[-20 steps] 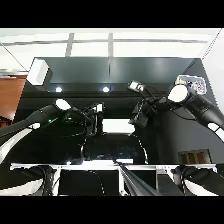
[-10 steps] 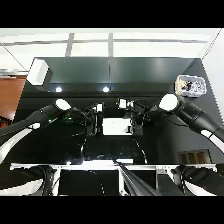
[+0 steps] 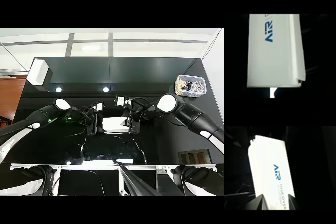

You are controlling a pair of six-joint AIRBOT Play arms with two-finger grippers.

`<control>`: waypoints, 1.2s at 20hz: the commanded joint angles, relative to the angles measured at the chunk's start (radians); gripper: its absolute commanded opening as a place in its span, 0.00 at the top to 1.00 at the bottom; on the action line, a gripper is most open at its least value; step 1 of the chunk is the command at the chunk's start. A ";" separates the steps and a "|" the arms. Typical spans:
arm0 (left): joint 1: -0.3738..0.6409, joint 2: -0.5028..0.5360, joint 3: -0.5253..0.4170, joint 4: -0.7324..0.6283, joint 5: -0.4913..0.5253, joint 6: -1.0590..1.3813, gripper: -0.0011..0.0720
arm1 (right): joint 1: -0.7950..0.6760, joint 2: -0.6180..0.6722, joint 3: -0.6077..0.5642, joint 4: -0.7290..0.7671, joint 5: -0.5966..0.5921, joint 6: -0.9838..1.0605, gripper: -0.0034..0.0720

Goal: Fold the box and place the chain.

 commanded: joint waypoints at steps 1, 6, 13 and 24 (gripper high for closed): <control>0.000 -0.001 0.000 0.001 -0.008 0.005 0.50 | 0.001 0.001 0.002 -0.002 0.004 0.039 0.50; 0.000 -0.001 0.000 0.001 -0.008 0.005 0.50 | 0.002 0.002 0.003 -0.001 0.024 0.076 0.65; 0.000 -0.001 0.000 0.001 -0.008 0.005 0.50 | 0.002 -0.011 -0.007 0.013 0.024 0.126 0.79; 0.000 -0.001 0.000 0.001 -0.007 0.005 0.50 | 0.002 -0.011 -0.006 0.017 0.076 0.148 0.56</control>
